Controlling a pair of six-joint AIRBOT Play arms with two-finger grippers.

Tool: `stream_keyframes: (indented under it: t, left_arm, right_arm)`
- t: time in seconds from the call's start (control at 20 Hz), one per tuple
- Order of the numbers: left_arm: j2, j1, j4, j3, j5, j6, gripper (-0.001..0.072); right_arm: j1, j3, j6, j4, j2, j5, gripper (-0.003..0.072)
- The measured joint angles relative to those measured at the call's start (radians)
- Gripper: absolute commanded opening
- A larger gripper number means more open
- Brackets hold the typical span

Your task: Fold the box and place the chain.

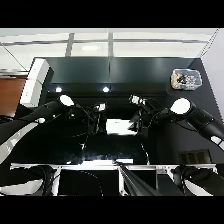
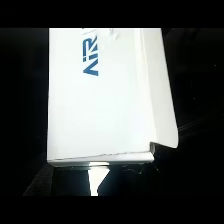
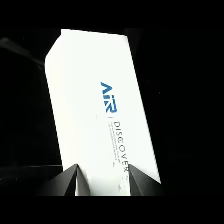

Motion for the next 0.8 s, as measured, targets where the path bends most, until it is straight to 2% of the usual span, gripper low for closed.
stream_keyframes:
  t: [0.3,0.35,0.4,0.7,0.8]
  left_arm:
    - [0.0,0.0,-0.001,0.0,0.0,-0.001,0.0483]
    - [0.0,0.0,-0.001,0.0,0.0,-0.001,0.0483]
    - [0.0,0.0,-0.001,0.0,0.0,-0.002,0.0483]
    - [0.0,0.0,-0.001,0.0,0.0,-0.003,0.0483]
    - [0.0,0.0,-0.002,0.0,0.0,-0.003,0.0483]
  right_arm:
    - [0.0,0.0,-0.059,-0.002,0.0,0.0,0.0397]
    - [0.0,0.0,-0.067,-0.002,0.0,0.0,0.0565]
    - [0.0,0.0,-0.074,-0.004,0.0,0.0,0.0613]
    - [0.01,0.0,-0.1,-0.053,0.0,-0.022,0.061]
    - [0.011,0.005,-0.102,-0.06,0.0,-0.027,0.0404]
